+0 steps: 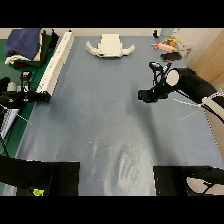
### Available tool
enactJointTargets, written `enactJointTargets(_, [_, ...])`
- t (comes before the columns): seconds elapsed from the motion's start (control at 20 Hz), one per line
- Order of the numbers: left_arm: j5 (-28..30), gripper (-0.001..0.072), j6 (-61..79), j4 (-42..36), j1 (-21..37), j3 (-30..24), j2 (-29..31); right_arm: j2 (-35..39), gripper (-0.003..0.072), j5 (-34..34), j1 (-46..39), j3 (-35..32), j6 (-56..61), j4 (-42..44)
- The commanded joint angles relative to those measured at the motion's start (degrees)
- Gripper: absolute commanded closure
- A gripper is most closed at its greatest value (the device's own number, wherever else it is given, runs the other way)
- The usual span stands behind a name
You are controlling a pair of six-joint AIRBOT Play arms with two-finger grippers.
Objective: Fold the box.
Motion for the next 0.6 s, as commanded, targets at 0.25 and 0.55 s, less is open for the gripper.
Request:
enactJointTargets(0.25, [1.0, 0.0016, -0.2, 0.3, 0.1, 0.1, 0.0, 0.0, 0.0680, 0.0, 0.0, 0.0, 0.0, 0.0])
enactJointTargets(0.55, [-2.9, 0.0016, -12.1, 16.6, 1.0, 0.1, 4.2, 0.0, 0.0679, 0.1, 0.0, 0.0, 0.0, 0.4])
